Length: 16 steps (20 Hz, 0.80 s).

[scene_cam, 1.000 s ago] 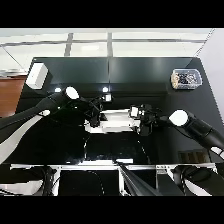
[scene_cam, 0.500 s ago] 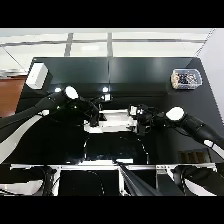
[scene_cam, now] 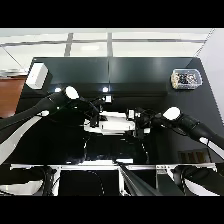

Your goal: Fold the box and place the chain.

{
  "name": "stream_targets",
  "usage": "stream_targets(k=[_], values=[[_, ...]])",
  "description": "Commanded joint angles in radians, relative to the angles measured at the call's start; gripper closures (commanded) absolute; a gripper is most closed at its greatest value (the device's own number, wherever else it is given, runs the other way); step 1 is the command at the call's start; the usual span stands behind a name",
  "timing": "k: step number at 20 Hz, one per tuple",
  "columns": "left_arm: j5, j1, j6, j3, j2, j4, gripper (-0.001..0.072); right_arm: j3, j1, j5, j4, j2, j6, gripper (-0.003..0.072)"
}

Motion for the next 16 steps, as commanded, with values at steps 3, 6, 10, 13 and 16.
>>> stream_targets(k=[3,6,10,13,16], values=[[0.028,0.000,0.008,0.000,0.002,0.002,0.0685,-0.001,-0.001,0.005,-0.068,-0.023,-0.003,-0.0014],[0.026,0.000,0.000,0.000,0.002,0.002,0.0685,-0.001,-0.001,0.004,-0.071,-0.044,-0.003,-0.0014],[0.016,0.000,-0.002,0.000,0.002,0.002,0.0684,-0.001,-0.034,0.004,-0.070,-0.045,-0.003,-0.0014],[-0.015,0.000,-0.018,0.000,0.002,0.002,0.0684,-0.001,-0.064,0.004,-0.063,-0.046,-0.003,-0.0014],[-0.027,0.000,-0.018,0.000,0.002,0.002,0.0684,-0.001,-0.063,0.004,-0.040,-0.053,-0.012,-0.0013]])
